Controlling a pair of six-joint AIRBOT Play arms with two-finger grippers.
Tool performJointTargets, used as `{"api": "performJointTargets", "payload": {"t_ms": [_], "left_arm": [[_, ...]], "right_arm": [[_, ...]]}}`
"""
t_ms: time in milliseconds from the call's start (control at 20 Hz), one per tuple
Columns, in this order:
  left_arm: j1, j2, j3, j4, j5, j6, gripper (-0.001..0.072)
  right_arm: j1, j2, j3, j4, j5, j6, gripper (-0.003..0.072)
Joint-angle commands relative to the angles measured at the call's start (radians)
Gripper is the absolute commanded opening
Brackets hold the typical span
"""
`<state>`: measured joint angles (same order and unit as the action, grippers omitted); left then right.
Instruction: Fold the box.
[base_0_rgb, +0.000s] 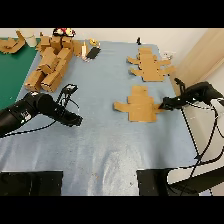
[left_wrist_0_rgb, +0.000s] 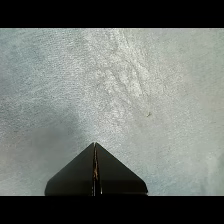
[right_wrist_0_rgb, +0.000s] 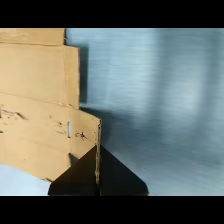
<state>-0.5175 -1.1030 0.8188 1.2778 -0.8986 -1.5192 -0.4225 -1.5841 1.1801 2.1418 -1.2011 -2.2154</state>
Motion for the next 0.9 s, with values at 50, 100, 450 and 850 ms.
{"api": "performJointTargets", "payload": {"t_ms": [50,100,450,850], "left_arm": [[0.0,0.001,0.0,0.0,0.001,0.0,0.0012],[0.0,0.001,0.0,-0.008,-0.003,0.0,0.0012],[0.002,0.001,0.0,-0.023,-0.003,0.018,0.0013],[0.096,-0.007,0.0,-0.284,-0.035,0.181,0.0478]], "right_arm": [[0.147,0.049,-0.006,0.164,-0.073,0.003,0.0004],[0.186,0.076,-0.028,0.192,-0.056,0.02,0.0003],[0.443,0.421,-0.501,0.278,0.15,0.051,0.0003],[0.679,0.881,-0.867,0.305,0.358,0.179,0.0003]]}}
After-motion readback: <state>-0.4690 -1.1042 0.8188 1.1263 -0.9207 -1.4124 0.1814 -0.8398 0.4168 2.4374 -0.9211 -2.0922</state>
